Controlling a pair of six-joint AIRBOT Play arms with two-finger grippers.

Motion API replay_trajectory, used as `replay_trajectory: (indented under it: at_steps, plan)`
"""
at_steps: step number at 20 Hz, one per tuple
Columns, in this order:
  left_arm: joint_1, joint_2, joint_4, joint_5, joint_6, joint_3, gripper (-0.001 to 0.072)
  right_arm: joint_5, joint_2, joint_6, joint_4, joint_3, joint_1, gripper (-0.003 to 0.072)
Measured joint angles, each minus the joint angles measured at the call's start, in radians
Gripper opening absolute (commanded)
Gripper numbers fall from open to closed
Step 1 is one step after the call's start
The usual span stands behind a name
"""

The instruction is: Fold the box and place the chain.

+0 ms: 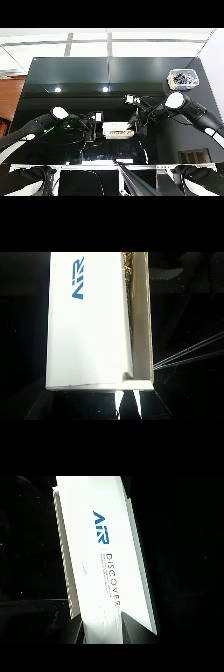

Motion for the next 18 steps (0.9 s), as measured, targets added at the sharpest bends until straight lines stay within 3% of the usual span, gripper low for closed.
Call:
replay_trajectory:
  at_steps: [1,2,18]
  plan:
    - [0.000,0.000,0.000,0.000,0.000,0.000,0.0421,0.000,0.000,0.000,-0.003,0.000,0.000,0.0214]
    - [0.000,0.000,0.000,0.000,0.000,0.000,0.0421,0.001,0.000,0.000,-0.004,0.000,0.000,0.0279]
    - [0.000,0.000,0.000,0.001,0.000,0.000,0.0421,0.004,0.000,0.000,-0.047,0.000,0.000,0.0281]
